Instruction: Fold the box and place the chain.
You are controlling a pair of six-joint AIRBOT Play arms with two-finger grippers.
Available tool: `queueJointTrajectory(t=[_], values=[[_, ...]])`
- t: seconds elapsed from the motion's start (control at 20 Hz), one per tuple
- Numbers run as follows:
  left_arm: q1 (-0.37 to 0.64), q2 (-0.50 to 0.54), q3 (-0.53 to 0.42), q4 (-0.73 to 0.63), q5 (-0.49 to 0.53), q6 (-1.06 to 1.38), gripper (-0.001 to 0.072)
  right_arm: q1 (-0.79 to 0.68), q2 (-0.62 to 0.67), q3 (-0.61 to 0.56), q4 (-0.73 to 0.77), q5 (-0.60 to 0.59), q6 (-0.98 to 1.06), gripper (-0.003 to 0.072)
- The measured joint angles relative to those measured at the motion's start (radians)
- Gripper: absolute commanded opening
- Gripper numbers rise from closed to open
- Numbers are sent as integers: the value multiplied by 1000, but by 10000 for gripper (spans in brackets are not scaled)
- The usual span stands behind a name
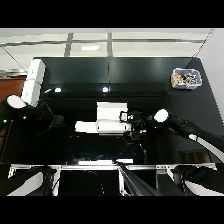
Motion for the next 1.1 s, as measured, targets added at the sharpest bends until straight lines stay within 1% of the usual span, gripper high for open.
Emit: queueJointTrajectory(t=[0.1, 0.15, 0.2, 0.3, 0.45, 0.6, 0.8, 0.95, 1.05, 1.1], values=[[108, -46, -40, -120, -34, -5, 24, 0, 0, 0, 0, 0, 0, 303], [139, -66, -53, -152, -40, -6, 24, 0, 0, 0, 0, 0, 0, 303], [157, -87, -64, -181, -38, -8, 24, 0, 0, 0, 0, 0, 0, 303], [157, -126, -77, -218, -32, -7, 24, 0, 0, 0, 0, 0, 0, 303], [101, -180, -85, -248, 13, 6, 25, 0, 0, 0, 0, 0, 0, 303], [8, -219, -73, -271, 37, 54, 26, 0, 0, 0, 0, 0, 0, 303], [-91, -246, -42, -320, -5, 182, 26, 0, 0, 0, 0, 0, 0, 303], [-123, -254, -30, -367, -39, 259, 26, 0, 0, 0, 0, 0, 0, 303], [-133, -259, -26, -385, -43, 286, 27, 0, 0, 0, 0, 0, 0, 303], [-135, -259, -25, -393, -50, 295, 50, 0, 0, 0, 0, 0, 0, 303]])
